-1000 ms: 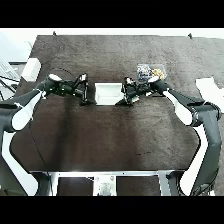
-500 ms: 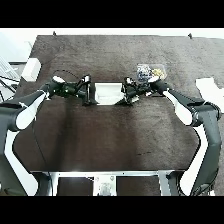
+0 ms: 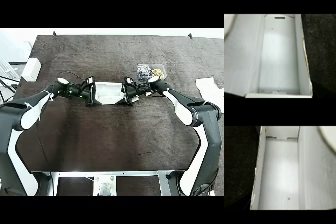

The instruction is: Fold the box and place the chain.

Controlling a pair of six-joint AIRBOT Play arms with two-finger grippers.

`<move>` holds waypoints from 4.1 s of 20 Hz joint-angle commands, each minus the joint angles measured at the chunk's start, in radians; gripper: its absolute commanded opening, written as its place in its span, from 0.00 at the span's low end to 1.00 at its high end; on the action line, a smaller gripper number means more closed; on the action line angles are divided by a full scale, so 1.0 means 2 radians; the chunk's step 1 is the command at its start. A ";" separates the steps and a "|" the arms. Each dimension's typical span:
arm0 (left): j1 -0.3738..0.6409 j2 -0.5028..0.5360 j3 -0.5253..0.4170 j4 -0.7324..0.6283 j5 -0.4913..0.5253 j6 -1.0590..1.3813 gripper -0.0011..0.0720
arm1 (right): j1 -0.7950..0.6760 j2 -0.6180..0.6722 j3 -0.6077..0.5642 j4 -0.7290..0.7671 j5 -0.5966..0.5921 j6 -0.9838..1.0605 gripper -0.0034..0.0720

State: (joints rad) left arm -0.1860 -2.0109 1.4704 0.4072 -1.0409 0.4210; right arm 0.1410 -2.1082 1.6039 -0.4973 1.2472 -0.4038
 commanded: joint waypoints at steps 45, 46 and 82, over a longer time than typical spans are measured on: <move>-0.012 -0.009 0.002 0.002 0.017 0.003 0.47 | -0.013 0.031 0.001 -0.059 0.005 0.086 0.93; -0.012 -0.009 0.002 0.002 0.017 0.003 0.47 | -0.019 0.038 0.001 -0.075 0.005 0.101 0.93; -0.012 -0.009 0.002 0.006 0.014 -0.001 0.47 | 0.029 0.068 -0.010 -0.038 -0.167 0.196 0.06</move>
State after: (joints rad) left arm -0.2104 -2.0289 1.4757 0.4175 -1.0153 0.4183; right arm 0.1986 -1.9537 1.5833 -0.5468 0.9203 -0.0093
